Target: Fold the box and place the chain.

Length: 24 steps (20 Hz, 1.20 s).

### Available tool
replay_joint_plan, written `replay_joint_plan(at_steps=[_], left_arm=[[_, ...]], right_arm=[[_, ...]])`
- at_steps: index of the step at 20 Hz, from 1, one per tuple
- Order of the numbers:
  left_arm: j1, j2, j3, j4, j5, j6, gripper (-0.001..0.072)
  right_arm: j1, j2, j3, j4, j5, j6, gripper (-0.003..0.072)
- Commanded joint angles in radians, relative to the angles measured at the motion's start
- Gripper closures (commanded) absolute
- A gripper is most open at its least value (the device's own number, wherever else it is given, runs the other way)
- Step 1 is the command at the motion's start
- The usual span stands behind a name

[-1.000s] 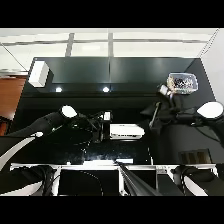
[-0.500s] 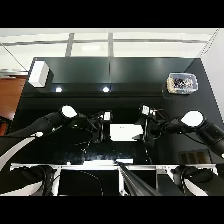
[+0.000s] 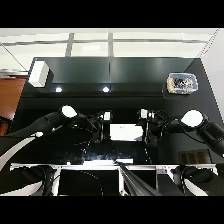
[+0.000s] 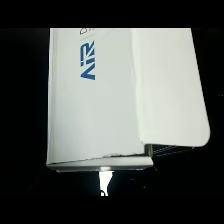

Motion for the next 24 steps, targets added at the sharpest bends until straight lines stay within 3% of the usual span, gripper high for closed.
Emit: replay_joint_plan(at_steps=[1, 16, 22, 23, 24], left_arm=[[0.0, 0.0, 0.001, 0.0, 0.0, 0.0, 0.045], [0.0, 0.0, 0.001, 0.0, 0.0, 0.0, 0.045], [0.0, 0.0, 0.001, 0.0, 0.0, 0.0, 0.045], [0.0, 0.0, 0.001, 0.0, 0.0, 0.0, 0.045], [0.0, 0.0, 0.001, 0.0, 0.0, 0.0, 0.045]], right_arm=[[0.001, 0.001, 0.001, -0.029, -0.033, 0.01, -0.0006], [0.001, 0.001, 0.002, 0.001, -0.129, 0.029, -0.0006], [0.02, -0.002, 0.008, 0.026, -0.104, 0.032, -0.0003], [0.024, -0.004, 0.008, 0.027, -0.097, 0.039, 0.0073], [0.032, -0.004, 0.008, 0.026, -0.097, 0.05, 0.0246]])
